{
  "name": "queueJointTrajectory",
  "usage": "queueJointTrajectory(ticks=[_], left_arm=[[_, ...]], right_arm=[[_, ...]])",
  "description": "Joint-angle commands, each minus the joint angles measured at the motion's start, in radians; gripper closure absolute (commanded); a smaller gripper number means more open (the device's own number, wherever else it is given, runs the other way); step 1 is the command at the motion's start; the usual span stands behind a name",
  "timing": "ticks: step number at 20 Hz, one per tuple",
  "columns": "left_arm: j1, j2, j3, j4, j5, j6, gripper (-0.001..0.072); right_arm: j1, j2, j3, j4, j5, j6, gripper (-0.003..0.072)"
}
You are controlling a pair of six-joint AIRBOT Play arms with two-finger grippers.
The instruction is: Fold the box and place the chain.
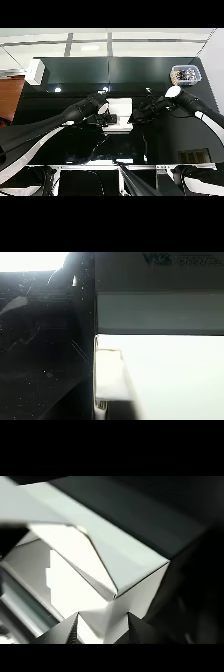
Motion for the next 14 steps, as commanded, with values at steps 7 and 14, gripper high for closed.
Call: queueJointTrajectory(ticks=[7,14], left_arm=[[0.001,0.001,0.000,0.000,0.000,0.000,0.0683],[0.001,0.001,0.000,0.000,0.000,0.000,0.0683]], right_arm=[[0.306,-0.002,0.153,-0.650,-0.099,0.709,0.0331],[0.386,-0.031,0.169,-0.779,-0.068,0.937,0.0331]])
